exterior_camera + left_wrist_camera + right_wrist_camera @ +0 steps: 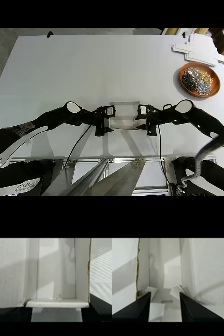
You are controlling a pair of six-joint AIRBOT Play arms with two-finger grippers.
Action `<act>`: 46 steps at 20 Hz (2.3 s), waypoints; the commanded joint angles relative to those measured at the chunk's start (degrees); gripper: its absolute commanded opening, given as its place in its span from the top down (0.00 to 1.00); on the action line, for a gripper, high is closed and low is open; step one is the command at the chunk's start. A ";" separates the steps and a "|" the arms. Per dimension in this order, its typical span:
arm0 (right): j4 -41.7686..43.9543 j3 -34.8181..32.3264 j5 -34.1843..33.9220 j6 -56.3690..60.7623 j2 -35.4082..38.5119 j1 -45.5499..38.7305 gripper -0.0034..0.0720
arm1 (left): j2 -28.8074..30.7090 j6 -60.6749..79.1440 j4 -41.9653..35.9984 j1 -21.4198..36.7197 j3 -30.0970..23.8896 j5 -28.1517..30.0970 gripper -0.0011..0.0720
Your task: Fold the box and place the chain.
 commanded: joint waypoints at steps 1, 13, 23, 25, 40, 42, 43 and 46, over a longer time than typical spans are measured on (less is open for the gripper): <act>-4.02 -0.26 0.28 9.22 7.63 -3.74 0.44 | -0.02 0.02 0.00 0.00 0.04 0.07 0.64; -10.34 -4.04 -4.07 63.04 12.09 -23.30 0.93 | -0.02 0.02 0.00 0.00 0.04 0.07 0.64; 0.94 -5.68 -0.72 65.13 -0.11 -12.85 0.93 | -0.02 0.02 0.00 0.00 0.04 0.09 0.64; 4.70 -5.68 0.98 63.21 0.61 -12.59 0.92 | -0.02 0.02 0.00 0.00 0.04 0.07 0.64; 6.54 -5.79 2.69 63.60 6.60 -9.75 0.39 | -0.02 0.02 0.00 -0.02 0.04 0.07 0.64; 4.24 -5.77 -2.12 65.26 5.92 -5.95 0.39 | -0.02 0.02 0.00 0.00 0.04 0.09 0.64; 3.78 -5.70 -3.52 66.90 5.55 -4.87 0.39 | -0.02 0.02 0.00 -0.02 0.04 0.07 0.64; 0.26 -4.39 -5.11 71.67 4.85 -2.10 0.39 | -0.02 0.02 0.00 0.00 0.04 0.07 0.64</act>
